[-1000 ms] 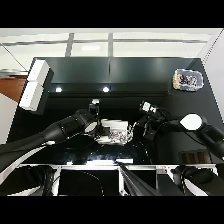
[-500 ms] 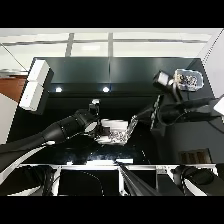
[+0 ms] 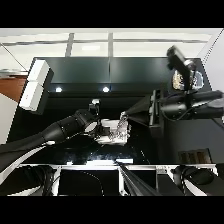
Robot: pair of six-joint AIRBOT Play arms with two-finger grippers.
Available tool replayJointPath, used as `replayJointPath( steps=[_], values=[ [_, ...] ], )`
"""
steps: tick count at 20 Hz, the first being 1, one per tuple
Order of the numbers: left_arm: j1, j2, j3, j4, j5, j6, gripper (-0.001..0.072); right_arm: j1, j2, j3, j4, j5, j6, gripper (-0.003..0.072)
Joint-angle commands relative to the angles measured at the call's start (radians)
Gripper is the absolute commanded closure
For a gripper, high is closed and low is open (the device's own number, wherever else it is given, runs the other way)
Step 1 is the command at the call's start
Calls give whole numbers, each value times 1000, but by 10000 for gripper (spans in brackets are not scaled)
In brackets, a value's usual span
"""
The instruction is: Fold the box and place the chain.
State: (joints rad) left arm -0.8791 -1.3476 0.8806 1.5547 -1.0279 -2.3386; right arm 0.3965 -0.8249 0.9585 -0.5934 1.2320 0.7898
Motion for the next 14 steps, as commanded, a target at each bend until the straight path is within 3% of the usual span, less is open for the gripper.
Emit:
replayJointPath(
  steps=[1,3,4,6,8,12,14],
  values=[
    [-1,0,0,0,-2,0,679,34,-29,-97,2,-55,19,637],
    [-1,0,0,0,-1,0,679,64,-48,-166,1,-110,29,635],
    [-1,0,0,0,-2,0,679,86,-57,-194,-7,-152,29,532],
    [-1,0,0,0,-2,0,679,104,-70,-218,-29,-217,30,434],
    [-1,0,0,0,-1,0,679,68,-67,-211,-127,-216,30,-24],
    [-1,0,0,0,1,0,679,-84,-68,-219,-465,-84,38,-14],
    [-1,0,0,0,3,0,679,-111,-69,-295,-533,-137,-17,-15]
  ],
)
